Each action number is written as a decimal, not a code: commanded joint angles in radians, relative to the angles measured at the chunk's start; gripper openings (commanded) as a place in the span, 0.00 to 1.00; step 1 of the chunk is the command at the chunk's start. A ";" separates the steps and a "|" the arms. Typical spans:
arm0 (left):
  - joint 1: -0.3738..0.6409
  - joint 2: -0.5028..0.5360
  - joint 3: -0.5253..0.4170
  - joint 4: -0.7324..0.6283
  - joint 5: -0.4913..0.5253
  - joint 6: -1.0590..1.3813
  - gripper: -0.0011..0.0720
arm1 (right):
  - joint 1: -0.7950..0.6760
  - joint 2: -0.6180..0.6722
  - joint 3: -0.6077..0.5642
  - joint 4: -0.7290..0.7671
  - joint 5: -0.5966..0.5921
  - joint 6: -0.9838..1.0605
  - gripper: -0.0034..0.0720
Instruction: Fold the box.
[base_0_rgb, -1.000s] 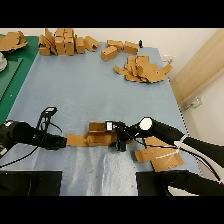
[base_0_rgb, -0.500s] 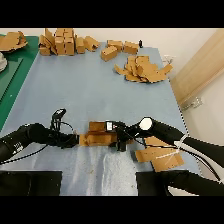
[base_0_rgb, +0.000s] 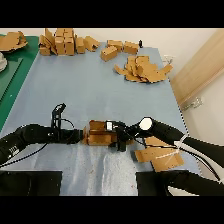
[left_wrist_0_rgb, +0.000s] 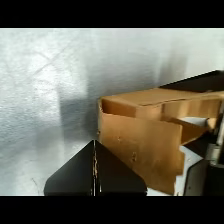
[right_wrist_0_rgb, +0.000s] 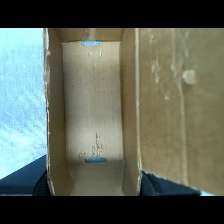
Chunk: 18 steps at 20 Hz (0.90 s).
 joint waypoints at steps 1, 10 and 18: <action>-0.006 0.062 0.004 -0.019 0.010 -0.036 0.03 | 0.001 0.000 0.000 0.003 0.001 0.000 0.81; -0.023 0.045 0.005 -0.069 0.023 -0.035 0.03 | 0.001 0.000 0.000 0.003 0.001 0.000 0.81; -0.023 0.037 0.005 -0.084 0.064 -0.032 0.55 | 0.001 0.000 0.000 0.003 0.001 0.000 0.81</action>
